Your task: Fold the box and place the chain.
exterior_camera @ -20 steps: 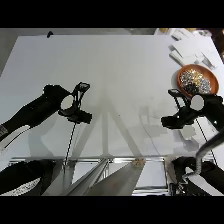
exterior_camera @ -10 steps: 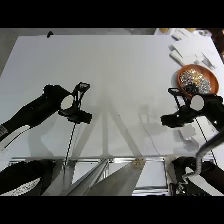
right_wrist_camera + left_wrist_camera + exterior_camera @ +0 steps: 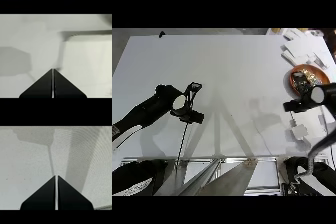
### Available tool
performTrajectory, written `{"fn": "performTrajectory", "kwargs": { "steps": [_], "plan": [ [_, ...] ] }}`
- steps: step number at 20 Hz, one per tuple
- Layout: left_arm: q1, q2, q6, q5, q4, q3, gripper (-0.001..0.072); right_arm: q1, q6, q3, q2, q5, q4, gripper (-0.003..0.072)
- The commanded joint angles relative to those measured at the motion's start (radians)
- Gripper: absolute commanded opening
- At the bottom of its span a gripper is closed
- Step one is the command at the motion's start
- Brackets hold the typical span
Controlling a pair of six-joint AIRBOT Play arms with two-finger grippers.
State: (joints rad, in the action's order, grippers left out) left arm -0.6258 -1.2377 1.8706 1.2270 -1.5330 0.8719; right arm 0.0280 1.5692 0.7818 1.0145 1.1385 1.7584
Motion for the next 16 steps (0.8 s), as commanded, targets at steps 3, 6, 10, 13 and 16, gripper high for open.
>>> {"fn": "performTrajectory", "kwargs": {
  "steps": [3,6,10,13,16],
  "plan": [
    [0.001,0.0,0.0,0.0,0.0,0.0,0.0034,-0.345,-0.084,0.08,0.02,0.027,0.23,0.0357],
    [0.001,0.0,0.0,0.0,0.0,0.0,0.0034,-0.55,-0.087,0.08,0.069,0.016,0.227,0.0399],
    [0.001,0.0,0.0,0.0,0.0,0.0,0.0034,-0.661,-0.193,0.08,0.133,-0.006,0.225,0.0463],
    [0.001,0.0,0.0,0.0,0.0,0.0,0.0034,-0.67,-0.277,0.08,0.213,0.01,0.23,0.0469],
    [0.001,0.0,0.0,0.0,0.0,0.0,0.0034,-0.67,-0.267,0.08,0.286,0.024,0.268,0.0464]
  ]
}}
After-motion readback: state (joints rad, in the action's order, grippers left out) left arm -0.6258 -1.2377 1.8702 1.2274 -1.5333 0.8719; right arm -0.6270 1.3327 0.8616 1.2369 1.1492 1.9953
